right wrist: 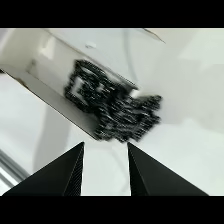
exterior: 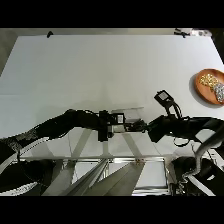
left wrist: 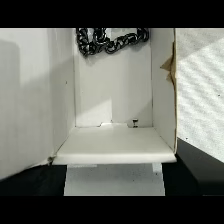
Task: Fold the box and place the chain.
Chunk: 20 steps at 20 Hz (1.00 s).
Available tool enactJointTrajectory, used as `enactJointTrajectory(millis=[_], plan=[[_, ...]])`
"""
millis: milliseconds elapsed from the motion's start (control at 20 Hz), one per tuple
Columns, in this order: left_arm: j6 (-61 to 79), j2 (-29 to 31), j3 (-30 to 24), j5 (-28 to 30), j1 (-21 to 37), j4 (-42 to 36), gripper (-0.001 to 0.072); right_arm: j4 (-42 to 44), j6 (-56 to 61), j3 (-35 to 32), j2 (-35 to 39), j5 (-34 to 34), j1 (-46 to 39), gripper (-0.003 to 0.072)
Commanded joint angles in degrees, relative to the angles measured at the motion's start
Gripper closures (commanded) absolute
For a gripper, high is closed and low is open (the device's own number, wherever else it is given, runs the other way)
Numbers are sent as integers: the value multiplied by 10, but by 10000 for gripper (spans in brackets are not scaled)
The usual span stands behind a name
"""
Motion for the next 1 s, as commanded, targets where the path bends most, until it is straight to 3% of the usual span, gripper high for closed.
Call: enactJointTrajectory(millis=[0, 100, 200, 500, 650, 950], plan=[[0, 0, 0, 0, 0, 0, 696, -39, -162, -3, 25, 54, -42, 397], [0, 0, 0, 0, 0, 0, 696, -35, -262, -11, 14, 52, -47, 463], [0, 0, 0, 0, 0, 0, 696, -27, -330, -22, -6, 50, -47, 461], [0, 0, 0, 0, 0, 0, 696, 4, -461, -47, -113, -26, -47, 263], [0, 0, 0, 0, 0, 0, 697, 19, -469, -47, -152, -90, -47, 267], [0, 0, 0, 0, 0, 0, 697, 74, -513, -47, -212, -140, -47, 277]])
